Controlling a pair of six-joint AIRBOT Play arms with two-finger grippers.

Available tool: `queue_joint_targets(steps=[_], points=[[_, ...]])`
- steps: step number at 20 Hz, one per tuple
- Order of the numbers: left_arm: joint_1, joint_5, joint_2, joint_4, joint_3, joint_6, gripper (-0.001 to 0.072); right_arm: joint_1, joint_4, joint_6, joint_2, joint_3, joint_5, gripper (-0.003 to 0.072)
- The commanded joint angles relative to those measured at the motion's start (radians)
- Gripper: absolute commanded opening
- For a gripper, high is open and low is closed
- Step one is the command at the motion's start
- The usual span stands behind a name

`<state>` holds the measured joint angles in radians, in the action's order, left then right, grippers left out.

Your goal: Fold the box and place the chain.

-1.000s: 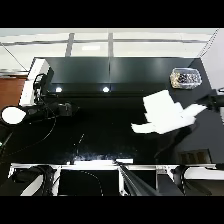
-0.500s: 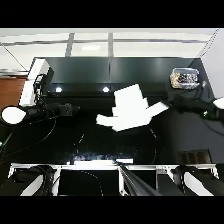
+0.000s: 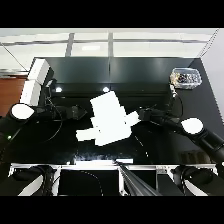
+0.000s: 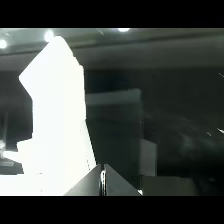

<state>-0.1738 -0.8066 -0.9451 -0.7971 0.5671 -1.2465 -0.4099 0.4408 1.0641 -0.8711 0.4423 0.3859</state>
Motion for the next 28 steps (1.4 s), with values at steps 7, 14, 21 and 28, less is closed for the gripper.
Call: queue_joint_targets(steps=[7, 14, 21, 28], points=[[-0.007, -0.079, -0.219, 0.245, -0.001, 0.102, 0.0707, -0.087, 0.032, -0.078, 0.130, -0.058, -0.038, 0.0010], [-0.007, -0.139, -0.412, 0.479, 0.000, 0.379, 0.0707, -0.087, 0.031, -0.077, 0.154, -0.072, -0.030, 0.0010], [0.008, -0.421, -0.588, 0.596, 0.050, 0.728, 0.0706, -0.087, 0.027, -0.077, 0.154, -0.072, -0.009, 0.0010], [0.058, -0.589, -0.638, 0.499, 0.124, 0.829, 0.0393, -0.087, 0.024, -0.076, 0.154, -0.072, 0.004, 0.0010]])
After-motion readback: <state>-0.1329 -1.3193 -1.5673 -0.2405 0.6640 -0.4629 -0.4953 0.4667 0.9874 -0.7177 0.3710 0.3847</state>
